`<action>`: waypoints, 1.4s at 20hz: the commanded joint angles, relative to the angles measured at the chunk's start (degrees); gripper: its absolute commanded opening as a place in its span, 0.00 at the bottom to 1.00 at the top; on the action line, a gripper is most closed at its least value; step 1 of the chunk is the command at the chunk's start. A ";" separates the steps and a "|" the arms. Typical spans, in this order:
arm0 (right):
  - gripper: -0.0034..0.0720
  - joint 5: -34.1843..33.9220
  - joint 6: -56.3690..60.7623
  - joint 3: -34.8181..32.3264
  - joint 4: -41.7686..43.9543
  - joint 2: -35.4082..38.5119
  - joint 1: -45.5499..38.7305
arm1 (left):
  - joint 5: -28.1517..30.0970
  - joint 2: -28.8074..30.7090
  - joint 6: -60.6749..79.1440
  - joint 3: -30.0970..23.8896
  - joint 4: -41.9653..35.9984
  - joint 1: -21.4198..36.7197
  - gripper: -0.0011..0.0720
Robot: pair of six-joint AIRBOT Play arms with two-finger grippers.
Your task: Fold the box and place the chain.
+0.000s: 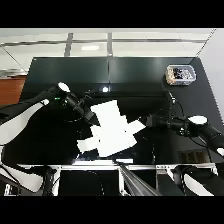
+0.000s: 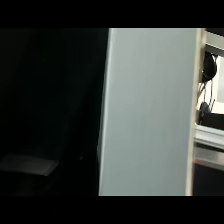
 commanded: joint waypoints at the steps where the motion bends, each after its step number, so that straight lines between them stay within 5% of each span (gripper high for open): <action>1: 0.94 -1.01 -0.04 1.88 -2.21 0.04 -2.91 | -2.16 0.39 0.20 1.20 0.57 0.46 0.05; 7: 0.94 18.29 0.15 18.34 -30.21 0.04 -9.92 | -0.15 9.14 0.74 4.02 1.90 -0.90 0.04; 10: 0.94 25.35 0.22 23.08 -37.92 0.04 -9.94 | 10.34 18.25 7.30 -3.39 2.10 -2.54 0.04; 14: 0.94 20.63 -0.63 23.47 -33.62 0.04 -9.14 | 26.25 23.76 30.84 -11.28 2.16 -4.90 0.05; 21: 0.94 16.76 -20.94 23.47 -33.77 -0.04 1.73 | 32.33 18.58 38.42 -6.93 16.94 -13.62 0.05; 28: 0.94 3.58 -25.24 14.21 -33.81 -1.25 13.42 | 34.47 18.21 34.42 -6.91 17.92 -14.05 0.05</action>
